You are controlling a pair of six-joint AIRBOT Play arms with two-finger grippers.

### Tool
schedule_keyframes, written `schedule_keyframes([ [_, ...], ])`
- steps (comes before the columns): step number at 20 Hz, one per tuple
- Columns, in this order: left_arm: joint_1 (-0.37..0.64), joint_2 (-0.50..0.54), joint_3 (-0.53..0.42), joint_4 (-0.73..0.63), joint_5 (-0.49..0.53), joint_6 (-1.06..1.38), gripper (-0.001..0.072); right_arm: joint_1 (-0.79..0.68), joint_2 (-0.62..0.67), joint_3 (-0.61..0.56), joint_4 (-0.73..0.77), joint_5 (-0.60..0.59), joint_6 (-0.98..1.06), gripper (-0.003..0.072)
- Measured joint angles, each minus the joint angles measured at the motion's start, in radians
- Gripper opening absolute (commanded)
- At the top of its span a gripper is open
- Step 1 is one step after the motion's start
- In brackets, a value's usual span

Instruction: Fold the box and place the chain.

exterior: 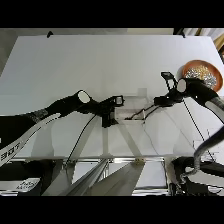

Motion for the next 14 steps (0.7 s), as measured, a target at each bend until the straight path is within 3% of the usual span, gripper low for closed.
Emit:
schedule_keyframes([
  [6, 0.000, 0.000, 0.000, 0.000, 0.000, 0.000, 0.0154, 0.001, 0.085, -0.002, 0.002, 0.032, -0.016, 0.0011],
  [10, 0.000, 0.000, 0.000, 0.000, 0.000, 0.000, 0.0154, 0.017, 0.257, -0.001, 0.005, 0.126, -0.035, 0.0011],
  [14, 0.000, 0.000, 0.000, 0.000, 0.000, 0.000, 0.0154, 0.126, 0.463, -0.002, 0.027, 0.199, -0.040, 0.0011],
])
